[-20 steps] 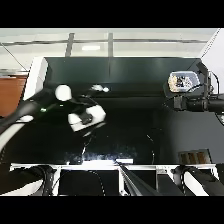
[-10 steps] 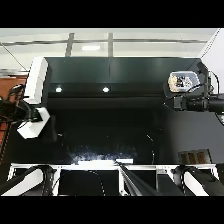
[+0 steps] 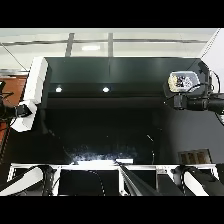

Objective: Fold the box and place the chain.

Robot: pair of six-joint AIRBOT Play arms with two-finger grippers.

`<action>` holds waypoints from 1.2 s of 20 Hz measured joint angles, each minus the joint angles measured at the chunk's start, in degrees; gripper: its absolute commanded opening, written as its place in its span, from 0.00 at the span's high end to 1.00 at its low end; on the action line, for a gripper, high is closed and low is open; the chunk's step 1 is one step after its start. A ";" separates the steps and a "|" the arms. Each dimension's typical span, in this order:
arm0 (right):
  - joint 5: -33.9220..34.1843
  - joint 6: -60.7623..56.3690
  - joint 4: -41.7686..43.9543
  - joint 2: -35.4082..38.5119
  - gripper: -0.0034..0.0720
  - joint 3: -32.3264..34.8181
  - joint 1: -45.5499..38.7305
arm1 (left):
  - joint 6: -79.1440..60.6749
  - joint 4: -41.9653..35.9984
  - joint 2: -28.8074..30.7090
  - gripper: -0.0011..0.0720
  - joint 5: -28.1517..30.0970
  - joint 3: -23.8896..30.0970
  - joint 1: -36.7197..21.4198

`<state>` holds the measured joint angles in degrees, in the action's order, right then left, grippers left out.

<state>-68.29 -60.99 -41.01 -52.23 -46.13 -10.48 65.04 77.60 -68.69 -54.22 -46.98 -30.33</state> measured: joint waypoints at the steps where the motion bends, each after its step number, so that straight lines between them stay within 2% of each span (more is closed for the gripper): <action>1: 0.11 -0.11 0.02 0.00 0.94 0.00 0.00 | -0.96 -0.48 -0.90 0.61 0.63 -0.20 0.39; 2: 0.28 -0.11 0.00 0.00 0.94 0.00 0.00 | -1.84 -0.74 -1.88 0.60 1.05 -0.52 0.85; 4: 0.44 -0.13 0.00 0.00 0.94 0.00 0.00 | -2.60 -1.22 -3.85 0.53 2.78 -1.42 1.70; 5: 0.48 -0.15 0.00 -0.02 0.94 0.00 0.00 | -2.82 -1.42 -4.81 0.43 3.08 -1.99 2.01; 7: 0.52 -0.39 0.00 0.00 0.94 0.00 0.00 | -3.26 -1.62 -6.19 0.36 3.93 -3.15 2.40; 8: 0.52 -0.57 0.00 0.00 0.94 0.00 0.00 | -3.30 -1.73 -6.67 0.08 4.57 -3.67 2.49; 9: 0.55 -0.59 0.00 0.00 0.94 0.00 0.00 | -3.45 -1.60 -6.95 0.01 5.18 -4.35 2.60; 13: 0.52 -0.83 0.00 0.00 0.94 0.00 0.00 | -3.43 -1.57 -6.95 0.01 5.29 -8.09 3.23; 16: -1.29 -0.66 -0.44 0.44 0.94 -0.09 0.07 | -2.40 -1.62 -5.49 0.01 1.70 -12.52 4.00; 17: -2.01 -0.55 -0.98 1.03 0.94 -0.22 0.13 | -1.16 -1.64 -4.79 0.09 0.15 -14.10 4.26; 18: -2.62 -0.55 -1.75 1.77 0.94 -0.37 0.37 | 0.94 -1.68 -3.82 0.43 -1.25 -15.56 4.63; 19: -3.08 -0.59 -2.95 2.89 0.94 -0.57 0.63 | 3.48 -1.73 -2.67 0.91 -2.71 -16.52 5.05; 20: -3.23 -0.61 -4.02 4.17 0.94 -0.66 1.03 | 6.34 -1.77 -1.18 0.95 -4.17 -17.18 5.64; 22: -3.08 -1.46 -7.67 7.78 0.94 -0.81 2.34 | 10.05 -1.81 2.82 0.95 -5.86 -16.87 8.02; 24: -1.03 -3.13 -13.20 12.13 0.94 -0.52 4.42 | 11.69 -1.92 8.50 0.95 -5.88 -14.01 12.50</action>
<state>-69.32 -64.12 -54.22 -40.10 -46.65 -6.07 76.73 75.68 -60.18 -60.10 -60.99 -17.82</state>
